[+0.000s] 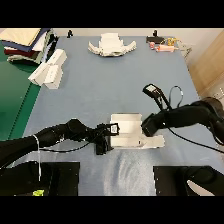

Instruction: Fold the box.

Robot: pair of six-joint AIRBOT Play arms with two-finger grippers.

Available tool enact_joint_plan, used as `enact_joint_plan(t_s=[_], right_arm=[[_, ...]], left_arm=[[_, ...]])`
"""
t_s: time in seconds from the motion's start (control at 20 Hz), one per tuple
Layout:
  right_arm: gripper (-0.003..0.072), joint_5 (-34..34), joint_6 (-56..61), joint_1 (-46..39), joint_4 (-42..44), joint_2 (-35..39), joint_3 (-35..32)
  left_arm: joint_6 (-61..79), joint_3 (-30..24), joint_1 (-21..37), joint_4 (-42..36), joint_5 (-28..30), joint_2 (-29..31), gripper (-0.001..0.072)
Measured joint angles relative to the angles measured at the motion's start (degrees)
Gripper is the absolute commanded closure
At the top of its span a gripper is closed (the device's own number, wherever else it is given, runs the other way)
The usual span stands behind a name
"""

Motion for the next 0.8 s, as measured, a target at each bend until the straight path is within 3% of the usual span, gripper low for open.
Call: enact_joint_plan(t_s=[0.05,0.1,0.15,0.25,0.4,0.7,0.8], right_arm=[[0.0482,-2.3,-2.4,0.0,-1.0,2.8,-1.1],[0.0203,-4.2,-4.9,0.0,-1.7,5.3,-2.5],[0.008,-5.7,-8.1,0.1,-2.5,7.5,-4.4],[0.0078,-6.3,-16.0,0.1,-3.4,10.3,-8.4],[0.0078,-1.5,-26.4,0.1,-4.1,10.8,-13.8],[0.008,9.8,-39.8,0.1,-3.0,4.8,-17.6],[0.0111,11.3,-42.1,0.1,-0.8,3.1,-17.9]], left_arm=[[0.0,0.0,0.0,0.0,0.0,0.0,0.0322],[0.0,0.0,0.0,0.0,0.0,0.0,0.0322],[0.0,0.0,0.0,0.0,0.0,0.0,0.0322],[0.0,0.0,0.0,0.0,0.0,0.0,0.0322],[0.0,0.0,0.0,0.0,0.0,0.0,0.0322],[0.0,0.0,0.0,0.0,0.0,0.0,0.0321],[0.0,0.0,0.0,0.0,0.0,0.0,0.0322]])
